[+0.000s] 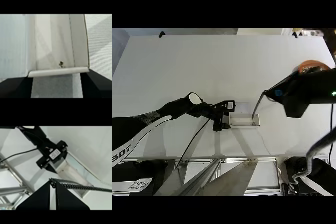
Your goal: Fold the box and place the chain.
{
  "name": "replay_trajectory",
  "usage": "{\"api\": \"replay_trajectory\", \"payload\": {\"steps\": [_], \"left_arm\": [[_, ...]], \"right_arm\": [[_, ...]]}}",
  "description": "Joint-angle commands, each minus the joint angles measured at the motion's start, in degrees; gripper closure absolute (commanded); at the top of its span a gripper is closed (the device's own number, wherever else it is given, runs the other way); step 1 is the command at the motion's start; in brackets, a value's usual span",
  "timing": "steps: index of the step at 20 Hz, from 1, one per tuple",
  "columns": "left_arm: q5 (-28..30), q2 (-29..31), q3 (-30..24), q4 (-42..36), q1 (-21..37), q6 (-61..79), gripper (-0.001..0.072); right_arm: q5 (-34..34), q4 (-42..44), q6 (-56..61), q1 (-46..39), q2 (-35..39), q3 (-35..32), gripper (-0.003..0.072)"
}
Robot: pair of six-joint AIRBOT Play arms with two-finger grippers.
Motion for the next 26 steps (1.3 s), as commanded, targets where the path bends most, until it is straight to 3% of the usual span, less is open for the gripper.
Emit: {"api": "replay_trajectory", "payload": {"steps": [1, 14, 22, 23, 24, 26], "left_arm": [[0.02, 0.04, 0.00, 0.02, 0.00, 0.00, 0.0497], [0.02, 0.04, 0.00, 0.02, 0.00, 0.00, 0.0497], [0.02, 0.04, 0.00, 0.02, 0.00, 0.00, 0.0497], [0.02, 0.04, 0.00, 0.02, 0.00, 0.00, 0.0497], [0.02, 0.04, 0.00, 0.02, 0.00, 0.00, 0.0497], [0.02, 0.04, 0.00, 0.02, 0.00, 0.00, 0.0497]], "right_arm": [[-3.89, -1.73, 1.57, 2.80, 0.04, -4.63, 0.0671], [-26.29, -2.32, 2.80, 6.64, -0.94, -30.95, 0.0671], [-29.40, -2.25, 2.86, 6.64, -5.84, -37.66, 0.0668], [-29.42, -2.23, 2.86, 6.64, -6.40, -37.66, 0.0652], [-29.38, -2.25, 3.58, 6.64, -6.95, -37.66, 0.0582], [-29.16, -1.79, 4.22, 6.64, -7.06, -37.55, 0.0554]]}}
